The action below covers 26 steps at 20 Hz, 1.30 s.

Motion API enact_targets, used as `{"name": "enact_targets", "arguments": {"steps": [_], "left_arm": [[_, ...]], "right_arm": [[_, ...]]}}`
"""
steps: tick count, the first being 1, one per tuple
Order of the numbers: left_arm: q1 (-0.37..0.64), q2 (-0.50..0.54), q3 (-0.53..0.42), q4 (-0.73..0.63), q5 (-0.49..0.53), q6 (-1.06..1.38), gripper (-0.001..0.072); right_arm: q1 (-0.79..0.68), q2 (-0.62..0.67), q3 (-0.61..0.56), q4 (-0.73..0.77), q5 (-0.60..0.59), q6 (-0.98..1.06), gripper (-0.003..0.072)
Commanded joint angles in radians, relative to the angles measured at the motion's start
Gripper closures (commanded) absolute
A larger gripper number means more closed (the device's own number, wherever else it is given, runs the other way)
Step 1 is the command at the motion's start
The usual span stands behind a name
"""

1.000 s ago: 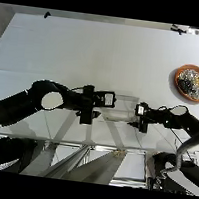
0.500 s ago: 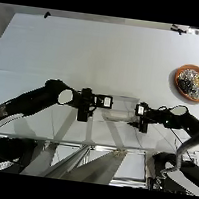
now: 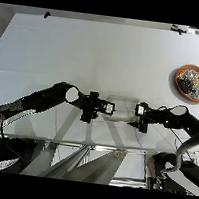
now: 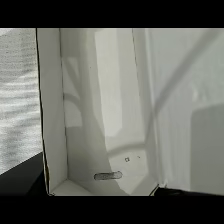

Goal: Fold the box and place the chain.

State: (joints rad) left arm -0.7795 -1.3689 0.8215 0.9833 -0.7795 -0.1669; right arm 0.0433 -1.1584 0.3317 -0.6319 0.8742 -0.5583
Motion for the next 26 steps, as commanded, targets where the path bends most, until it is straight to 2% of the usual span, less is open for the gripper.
{"name": "enact_targets", "arguments": {"steps": [1,6,12,13,14,15,20,26], "left_arm": [[0.0,-0.013,0.0,-0.03,-0.053,0.029,0.0381],[-0.002,-0.013,0.0,-0.077,-0.039,0.03,0.0381],[-0.002,-0.016,0.0,-0.113,0.074,0.029,0.0396],[-0.002,-0.021,0.0,-0.135,0.074,0.029,0.0398],[-0.003,-0.029,0.0,-0.153,0.071,0.029,0.0455],[-0.009,-0.037,0.0,-0.162,0.069,0.029,0.0482],[-0.045,-0.057,0.0,-0.168,0.065,0.029,0.0487],[-0.04,-0.046,0.0,-0.176,0.035,0.029,0.0479]], "right_arm": [[0.0,0.0,0.0,0.0,0.0,0.0,0.0329],[0.0,0.0,0.0,0.0,0.0,0.0,0.0329],[0.0,0.0,0.0,0.0,0.0,0.0,0.0329],[0.0,0.0,0.0,0.0,0.0,0.0,0.0329],[0.0,0.0,0.0,0.0,0.0,0.0,0.0329],[0.0,0.0,0.0,0.0,0.0,0.0,0.0329],[0.0,0.0,0.0,0.0,0.0,0.0,0.0329],[0.0,0.0,0.0,0.0,0.0,0.0,0.0329]]}}
